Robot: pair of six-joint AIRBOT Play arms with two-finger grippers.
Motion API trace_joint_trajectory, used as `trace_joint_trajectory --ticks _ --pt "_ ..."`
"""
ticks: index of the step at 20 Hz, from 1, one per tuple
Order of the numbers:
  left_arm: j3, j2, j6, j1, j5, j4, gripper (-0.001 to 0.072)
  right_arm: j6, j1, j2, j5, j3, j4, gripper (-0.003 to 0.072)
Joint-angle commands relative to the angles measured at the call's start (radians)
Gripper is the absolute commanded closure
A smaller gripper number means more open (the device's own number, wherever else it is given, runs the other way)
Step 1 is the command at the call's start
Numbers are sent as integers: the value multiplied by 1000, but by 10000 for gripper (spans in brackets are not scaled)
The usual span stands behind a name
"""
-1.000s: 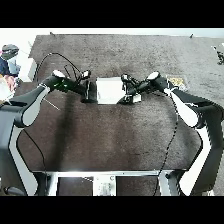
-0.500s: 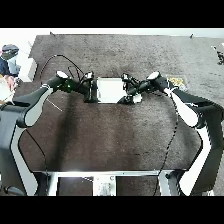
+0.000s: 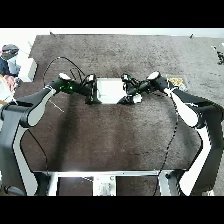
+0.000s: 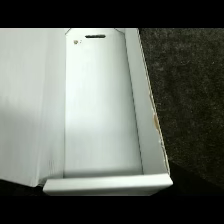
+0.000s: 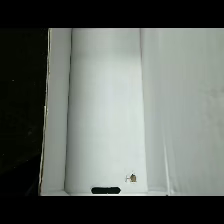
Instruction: Fold the box and place the chain.
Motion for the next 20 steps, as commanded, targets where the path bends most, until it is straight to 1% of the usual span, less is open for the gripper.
trace_joint_trajectory --ticks 1,10,11,12,15,16,20 --pt "0 -3 -2 -2 1 -2 -9 1 1 0 0 0 1 331" --pt "0 -4 -26 -2 18 1 -7 1 1 0 0 0 1 331" --pt "0 -4 -25 -2 20 1 69 1 1 0 0 0 1 331" --pt "0 -4 -26 -2 19 1 83 1 1 0 -1 0 1 331" --pt "0 -4 -25 -2 19 1 90 1 1 0 0 -1 1 331" --pt "0 -4 -26 -2 19 1 220 1 1 0 0 -1 1 331" --pt "0 -5 -25 -2 20 2 225 1 1 0 0 -1 1 331"
